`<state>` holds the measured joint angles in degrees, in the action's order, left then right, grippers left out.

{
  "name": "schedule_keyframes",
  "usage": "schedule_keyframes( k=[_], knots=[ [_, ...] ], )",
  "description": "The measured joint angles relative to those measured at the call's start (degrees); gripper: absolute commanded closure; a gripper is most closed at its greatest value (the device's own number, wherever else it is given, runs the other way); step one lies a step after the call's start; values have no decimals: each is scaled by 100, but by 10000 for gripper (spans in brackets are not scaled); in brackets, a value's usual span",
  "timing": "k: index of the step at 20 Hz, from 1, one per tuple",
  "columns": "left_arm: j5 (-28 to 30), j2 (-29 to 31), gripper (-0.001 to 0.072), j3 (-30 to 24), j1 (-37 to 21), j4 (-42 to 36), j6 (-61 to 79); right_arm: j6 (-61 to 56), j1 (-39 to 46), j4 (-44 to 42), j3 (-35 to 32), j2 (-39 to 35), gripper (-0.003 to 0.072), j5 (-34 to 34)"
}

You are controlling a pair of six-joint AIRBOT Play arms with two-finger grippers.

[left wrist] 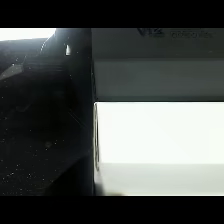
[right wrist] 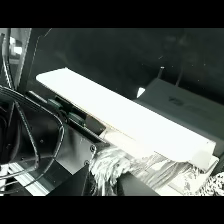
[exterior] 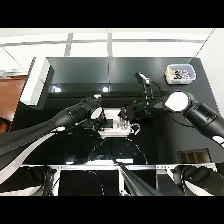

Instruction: Fold the box and place the chain.

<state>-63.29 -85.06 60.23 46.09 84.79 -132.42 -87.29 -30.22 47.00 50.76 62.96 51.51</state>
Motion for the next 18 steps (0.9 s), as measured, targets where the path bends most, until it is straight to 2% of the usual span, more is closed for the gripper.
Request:
schedule_keyframes(
  k=[6, 9, 11, 12, 13, 16, 18],
  knots=[
    [0, 0, 682, 0, 2, 0, 0, 146, 601, 188, 13, -417, 481, 649],
    [0, 0, 682, 0, 0, 0, 0, 251, 960, 955, -166, -957, 481, 1040],
    [2, 0, 682, 0, 2, 0, 0, 435, 1062, 1526, -560, -1250, 477, 1067],
    [0, 0, 682, 0, 2, 0, 0, 557, 1095, 1753, -809, -1335, 300, 986],
    [2, 0, 682, 0, 0, 0, 0, 745, 1115, 1908, -1104, -1405, -2, 800],
    [2, 0, 682, 0, 2, 2, 0, 1633, 1154, 1945, -1906, -1462, -15, 15],
    [2, 0, 682, 0, 0, 2, 0, 2605, 1167, 1788, -2245, -1432, 26, -487]
  ],
)
